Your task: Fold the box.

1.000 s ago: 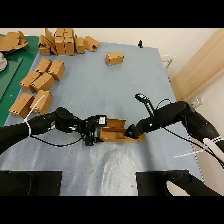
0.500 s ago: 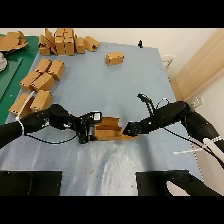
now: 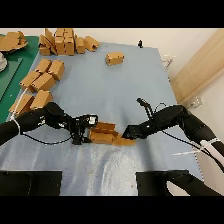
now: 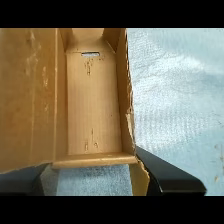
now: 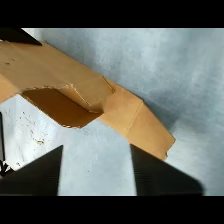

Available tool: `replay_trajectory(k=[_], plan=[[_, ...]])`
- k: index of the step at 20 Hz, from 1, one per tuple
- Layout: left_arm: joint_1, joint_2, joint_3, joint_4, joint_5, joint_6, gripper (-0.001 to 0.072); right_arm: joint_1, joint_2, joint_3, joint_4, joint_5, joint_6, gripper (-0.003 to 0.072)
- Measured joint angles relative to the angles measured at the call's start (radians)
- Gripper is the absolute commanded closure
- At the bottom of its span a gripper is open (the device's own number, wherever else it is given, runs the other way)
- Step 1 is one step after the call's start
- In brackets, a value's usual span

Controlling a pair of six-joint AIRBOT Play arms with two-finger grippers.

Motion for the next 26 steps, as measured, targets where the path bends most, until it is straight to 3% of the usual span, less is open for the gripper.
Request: replay_trajectory(k=[3, 7, 12, 18, 26], plan=[[0.001, -0.01, 0.0, -0.039, 0.012, 0.024, 0.0308, 0.0, -0.008, -0.027, 0.06, 0.008, -0.014, 0.0683], [0.001, -0.019, -0.002, -0.069, 0.016, 0.045, 0.0308, 0.036, -0.011, -0.044, 0.247, 0.019, -0.18, 0.0683], [0.001, -0.023, -0.003, -0.081, 0.017, 0.064, 0.0308, 0.18, -0.05, -0.022, 0.398, 0.249, -0.322, 0.0683], [0.001, -0.023, -0.003, -0.084, 0.017, 0.069, 0.0309, 0.226, -0.206, 0.058, 0.377, 0.457, -0.364, 0.0684], [0.001, -0.023, -0.003, -0.085, 0.017, 0.07, 0.0309, 0.229, -0.35, 0.091, 0.275, 0.556, -0.373, 0.0685]])
